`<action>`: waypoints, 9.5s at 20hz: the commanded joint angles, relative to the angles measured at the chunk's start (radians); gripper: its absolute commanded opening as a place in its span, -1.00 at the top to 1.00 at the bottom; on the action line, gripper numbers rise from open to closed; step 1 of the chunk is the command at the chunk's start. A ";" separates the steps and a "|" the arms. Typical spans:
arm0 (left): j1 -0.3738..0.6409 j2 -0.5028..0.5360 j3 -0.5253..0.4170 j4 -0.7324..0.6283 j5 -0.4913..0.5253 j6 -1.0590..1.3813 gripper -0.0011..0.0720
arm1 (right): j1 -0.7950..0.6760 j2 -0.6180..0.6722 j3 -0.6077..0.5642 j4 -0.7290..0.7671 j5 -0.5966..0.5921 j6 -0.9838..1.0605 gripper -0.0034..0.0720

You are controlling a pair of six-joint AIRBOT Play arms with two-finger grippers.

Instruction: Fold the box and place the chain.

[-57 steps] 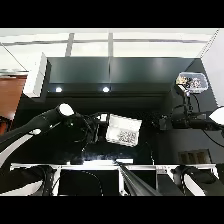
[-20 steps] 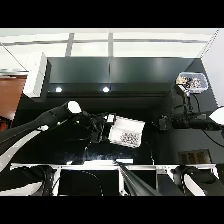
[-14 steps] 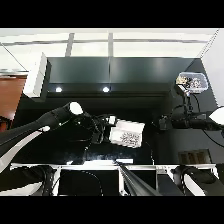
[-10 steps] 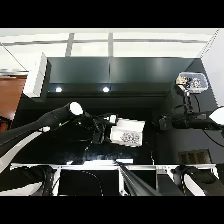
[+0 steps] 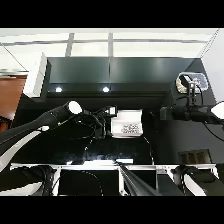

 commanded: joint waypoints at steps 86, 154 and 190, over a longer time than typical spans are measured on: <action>0.001 0.000 -0.001 0.005 0.008 -0.007 -0.04 | 0.295 -0.239 0.001 0.047 -0.006 -0.765 0.01; -0.103 0.163 0.105 0.226 -0.047 -0.294 -0.97 | -0.432 -0.049 0.063 -0.061 0.343 -0.031 0.89; -0.340 -0.170 0.322 0.336 0.056 -0.402 -0.96 | -0.432 -0.049 0.063 -0.063 0.332 -0.034 0.89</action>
